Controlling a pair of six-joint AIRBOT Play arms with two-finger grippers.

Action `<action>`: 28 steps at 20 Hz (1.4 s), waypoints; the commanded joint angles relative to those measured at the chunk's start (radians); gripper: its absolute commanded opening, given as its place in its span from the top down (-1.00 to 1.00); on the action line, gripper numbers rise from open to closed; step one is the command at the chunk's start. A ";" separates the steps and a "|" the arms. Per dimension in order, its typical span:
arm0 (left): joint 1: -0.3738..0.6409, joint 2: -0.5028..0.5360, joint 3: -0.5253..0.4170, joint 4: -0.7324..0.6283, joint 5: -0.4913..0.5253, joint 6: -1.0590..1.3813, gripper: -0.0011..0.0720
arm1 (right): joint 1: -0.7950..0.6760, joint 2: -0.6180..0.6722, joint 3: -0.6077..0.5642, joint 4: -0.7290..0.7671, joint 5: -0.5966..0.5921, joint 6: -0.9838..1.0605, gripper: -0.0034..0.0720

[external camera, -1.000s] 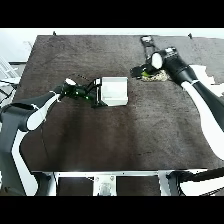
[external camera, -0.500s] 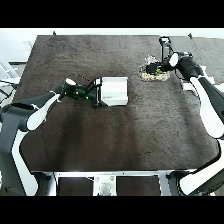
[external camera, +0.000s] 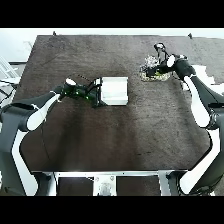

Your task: Fold the box and place the chain.

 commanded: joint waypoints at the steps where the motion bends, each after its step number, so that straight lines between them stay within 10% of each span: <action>1: 0.000 0.000 0.000 0.001 0.002 0.000 0.12 | -0.005 -0.031 0.006 0.014 0.006 -0.066 0.08; 9: 0.000 0.000 0.000 0.001 0.003 0.000 0.12 | -0.007 -0.036 0.056 0.029 0.029 -0.093 0.88; 13: 0.000 0.000 0.000 0.001 0.002 0.000 0.12 | -0.006 0.008 0.084 0.029 0.059 -0.092 0.88; 14: 0.000 0.000 0.000 0.001 0.002 0.000 0.12 | -0.006 0.016 0.084 0.029 0.067 -0.092 0.68; 15: 0.000 0.000 0.000 0.001 0.002 0.000 0.12 | -0.008 0.016 0.084 0.029 0.071 -0.079 0.05; 28: 0.000 0.000 0.000 0.001 0.002 0.000 0.12 | -0.007 -0.080 0.085 0.123 0.074 -0.197 0.19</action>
